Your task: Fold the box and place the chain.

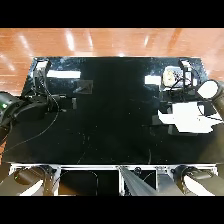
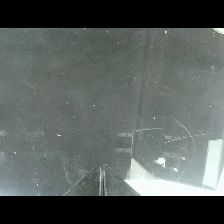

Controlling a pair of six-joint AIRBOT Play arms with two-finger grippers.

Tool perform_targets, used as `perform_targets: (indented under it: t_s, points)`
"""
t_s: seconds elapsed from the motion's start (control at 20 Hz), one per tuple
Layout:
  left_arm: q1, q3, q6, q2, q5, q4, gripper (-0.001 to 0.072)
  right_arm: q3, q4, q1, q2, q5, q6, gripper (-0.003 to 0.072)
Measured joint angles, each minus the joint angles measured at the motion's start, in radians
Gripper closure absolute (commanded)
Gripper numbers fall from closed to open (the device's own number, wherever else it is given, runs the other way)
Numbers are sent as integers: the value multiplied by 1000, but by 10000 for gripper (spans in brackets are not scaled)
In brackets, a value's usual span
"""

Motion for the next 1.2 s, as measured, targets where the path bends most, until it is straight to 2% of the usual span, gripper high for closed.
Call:
perform_targets:
  t_s: [0.75,1.2]
  points:
    - [-3,-2,0,-31,2,-2,685,0,0,0,0,0,0,656]
    - [-40,-62,0,-69,8,-69,686,0,0,0,0,-25,0,656]
